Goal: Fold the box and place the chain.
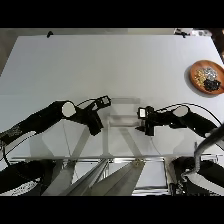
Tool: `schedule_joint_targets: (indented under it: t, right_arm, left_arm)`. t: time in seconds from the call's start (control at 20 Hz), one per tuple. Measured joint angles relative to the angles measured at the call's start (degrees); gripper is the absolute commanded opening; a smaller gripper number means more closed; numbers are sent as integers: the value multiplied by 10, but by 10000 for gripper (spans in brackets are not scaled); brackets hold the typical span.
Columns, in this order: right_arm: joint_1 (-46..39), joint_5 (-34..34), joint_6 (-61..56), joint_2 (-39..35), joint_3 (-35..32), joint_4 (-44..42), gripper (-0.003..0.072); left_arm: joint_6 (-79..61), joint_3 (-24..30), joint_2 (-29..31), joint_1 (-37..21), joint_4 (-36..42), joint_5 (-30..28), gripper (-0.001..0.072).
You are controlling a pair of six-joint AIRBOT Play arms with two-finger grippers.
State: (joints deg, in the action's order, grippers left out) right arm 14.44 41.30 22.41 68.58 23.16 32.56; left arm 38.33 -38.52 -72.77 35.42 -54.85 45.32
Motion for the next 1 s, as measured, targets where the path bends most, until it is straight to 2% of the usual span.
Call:
schedule_joint_targets:
  t: [0.4, 0.5, 0.6, 0.65, 1.0]
  right_arm:
    - [0, 0, 0, 0, 0, 0, 482]
    - [0, 0, 0, 0, 0, 0, 482]
    - [0, 0, 0, 0, 0, 0, 482]
    - [0, 0, 0, 0, 0, 0, 482]
    - [0, 0, 0, 0, 0, 0, 482]
  left_arm:
    - [-110, 0, -7, 0, 2, 5, 491]
    - [-139, 0, -8, 0, 2, -5, 490]
    - [-162, 0, -9, 0, 2, -19, 422]
    - [-171, 0, -9, 0, 2, -28, 413]
    - [-193, 0, -10, 0, 9, -85, 414]
